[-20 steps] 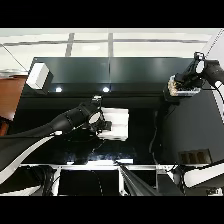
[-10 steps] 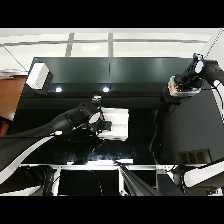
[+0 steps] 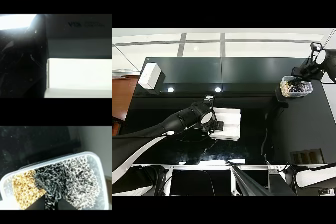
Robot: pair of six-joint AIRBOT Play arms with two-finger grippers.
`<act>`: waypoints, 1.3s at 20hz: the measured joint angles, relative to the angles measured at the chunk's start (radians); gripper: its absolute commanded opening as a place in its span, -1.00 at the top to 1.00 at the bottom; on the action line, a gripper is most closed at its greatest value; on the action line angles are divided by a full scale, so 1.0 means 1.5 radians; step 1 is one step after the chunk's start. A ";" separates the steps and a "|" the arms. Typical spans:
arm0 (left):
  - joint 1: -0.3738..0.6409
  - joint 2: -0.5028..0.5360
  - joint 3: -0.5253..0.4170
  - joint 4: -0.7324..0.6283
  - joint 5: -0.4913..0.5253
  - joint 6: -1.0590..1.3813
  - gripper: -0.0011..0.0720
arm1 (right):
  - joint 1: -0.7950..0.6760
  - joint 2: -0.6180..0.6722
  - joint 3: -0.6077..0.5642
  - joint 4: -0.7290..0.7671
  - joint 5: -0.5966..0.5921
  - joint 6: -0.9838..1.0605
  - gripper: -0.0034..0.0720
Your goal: Fold the box and place the chain.
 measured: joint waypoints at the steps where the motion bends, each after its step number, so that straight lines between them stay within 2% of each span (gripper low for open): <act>1: 0.000 0.000 0.000 0.000 0.000 0.000 0.89 | 0.000 0.010 0.001 0.002 0.000 -0.008 0.86; 8: 0.000 0.000 0.000 0.000 0.000 0.000 0.89 | -0.017 0.136 0.038 0.063 0.005 -0.080 0.86; 12: 0.000 0.000 0.000 0.000 0.000 0.000 0.89 | -0.020 0.234 0.081 0.148 0.035 -0.132 0.86; 18: 0.000 0.000 0.000 -0.002 0.000 0.000 0.89 | -0.021 0.376 0.097 0.236 0.077 -0.181 0.86; 22: 0.000 0.000 0.000 -0.002 -0.001 0.000 0.89 | -0.010 0.453 0.099 0.305 0.126 -0.203 0.86; 26: 0.000 0.000 0.000 -0.002 -0.001 0.000 0.89 | 0.044 0.495 0.099 0.342 0.196 -0.221 0.86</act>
